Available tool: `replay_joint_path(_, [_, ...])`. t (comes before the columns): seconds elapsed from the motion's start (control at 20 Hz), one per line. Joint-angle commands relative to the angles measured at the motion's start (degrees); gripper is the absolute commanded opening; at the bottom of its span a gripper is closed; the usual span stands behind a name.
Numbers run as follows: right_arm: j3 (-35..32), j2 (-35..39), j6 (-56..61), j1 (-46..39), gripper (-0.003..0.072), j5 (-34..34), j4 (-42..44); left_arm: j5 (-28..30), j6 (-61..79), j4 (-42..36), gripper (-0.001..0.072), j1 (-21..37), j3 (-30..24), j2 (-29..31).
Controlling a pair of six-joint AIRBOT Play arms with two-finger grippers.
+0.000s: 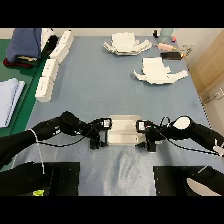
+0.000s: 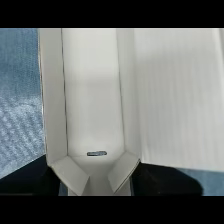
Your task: Fold the box.
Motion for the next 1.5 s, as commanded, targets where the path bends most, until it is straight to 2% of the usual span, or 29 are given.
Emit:
replay_joint_path(0.0, [0.0,0.04,0.02,-0.02,0.0583,0.0,0.02,0.31,-0.83,-0.66,0.07,-0.79,0.11,-0.04])
replay_joint_path(0.7, [0.0,0.04,0.02,-0.02,0.0582,0.02,0.02,2.78,-5.07,-3.54,0.0699,-5.07,0.15,-0.26])
replay_joint_path(0.9, [0.0,0.04,0.02,-0.02,0.0583,0.0,0.02,3.96,-7.8,-2.62,0.0698,-5.22,0.17,-0.42])
replay_joint_path(1.05, [0.0,0.04,0.02,-0.02,0.0582,0.0,0.0,3.93,-10.6,1.36,0.0698,-5.18,0.15,-0.42])
replay_joint_path(1.35, [0.0,0.04,0.02,-0.02,0.0583,0.02,0.02,5.05,-10.6,1.01,0.0698,-5.22,0.15,-0.42])
replay_joint_path(1.4, [0.0,0.04,0.02,-0.02,0.0582,0.02,0.0,5.05,-10.6,1.01,0.0687,-5.22,0.15,-0.42])
replay_joint_path(1.45, [0.0,0.04,0.02,-0.02,0.0583,0.0,0.02,5.01,-10.58,1.03,0.0543,-5.22,0.15,-0.42])
